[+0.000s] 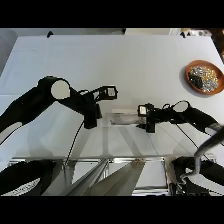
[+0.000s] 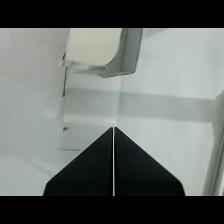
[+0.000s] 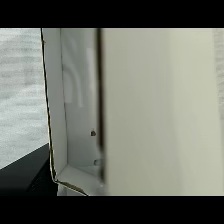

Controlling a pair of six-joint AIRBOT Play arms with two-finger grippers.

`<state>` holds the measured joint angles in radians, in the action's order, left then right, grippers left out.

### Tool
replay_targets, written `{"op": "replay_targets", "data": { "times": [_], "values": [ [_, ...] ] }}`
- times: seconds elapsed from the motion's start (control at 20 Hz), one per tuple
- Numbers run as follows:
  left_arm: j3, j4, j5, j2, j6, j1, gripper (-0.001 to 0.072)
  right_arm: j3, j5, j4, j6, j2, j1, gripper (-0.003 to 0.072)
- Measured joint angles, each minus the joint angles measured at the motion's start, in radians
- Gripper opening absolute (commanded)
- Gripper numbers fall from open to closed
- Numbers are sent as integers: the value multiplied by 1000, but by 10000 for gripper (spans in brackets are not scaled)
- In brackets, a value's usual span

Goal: Fold the box and place the chain.

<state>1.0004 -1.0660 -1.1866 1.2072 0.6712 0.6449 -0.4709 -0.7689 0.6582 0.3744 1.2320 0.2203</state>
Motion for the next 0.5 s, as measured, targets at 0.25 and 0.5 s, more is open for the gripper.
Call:
{"op": "replay_targets", "data": {
  "times": [0.25,0.5],
  "values": [
    [0,98,122,40,21,119,3,0,0,0,0,0,0,320],
    [0,123,429,92,121,182,2,0,0,0,0,0,0,320]
  ]
}}
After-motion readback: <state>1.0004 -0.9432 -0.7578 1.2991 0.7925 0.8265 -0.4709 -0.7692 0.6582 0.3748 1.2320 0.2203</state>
